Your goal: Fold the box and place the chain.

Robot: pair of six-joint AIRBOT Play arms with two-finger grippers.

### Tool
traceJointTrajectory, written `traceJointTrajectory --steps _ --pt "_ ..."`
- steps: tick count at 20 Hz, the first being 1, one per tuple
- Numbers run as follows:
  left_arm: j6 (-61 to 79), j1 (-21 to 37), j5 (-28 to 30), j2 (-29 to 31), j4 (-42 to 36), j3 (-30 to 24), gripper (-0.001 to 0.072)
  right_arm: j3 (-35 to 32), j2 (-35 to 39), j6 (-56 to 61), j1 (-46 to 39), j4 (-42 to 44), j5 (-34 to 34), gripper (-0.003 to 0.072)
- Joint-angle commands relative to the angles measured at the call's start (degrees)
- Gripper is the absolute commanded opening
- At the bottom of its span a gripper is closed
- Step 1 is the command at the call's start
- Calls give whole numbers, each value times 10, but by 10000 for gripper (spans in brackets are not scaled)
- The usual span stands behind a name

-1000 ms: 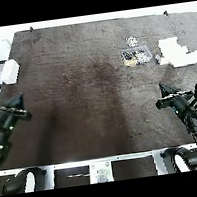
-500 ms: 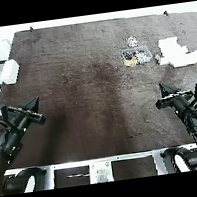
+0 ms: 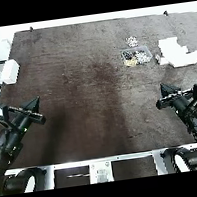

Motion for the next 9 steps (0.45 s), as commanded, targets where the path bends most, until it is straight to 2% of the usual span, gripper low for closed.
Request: traceJointTrajectory --steps 1,9 --pt "0 0 0 0 0 0 18 -1 0 -8 0 1 0 11" --pt "0 0 0 0 0 0 19 -1 0 -8 0 1 0 11"
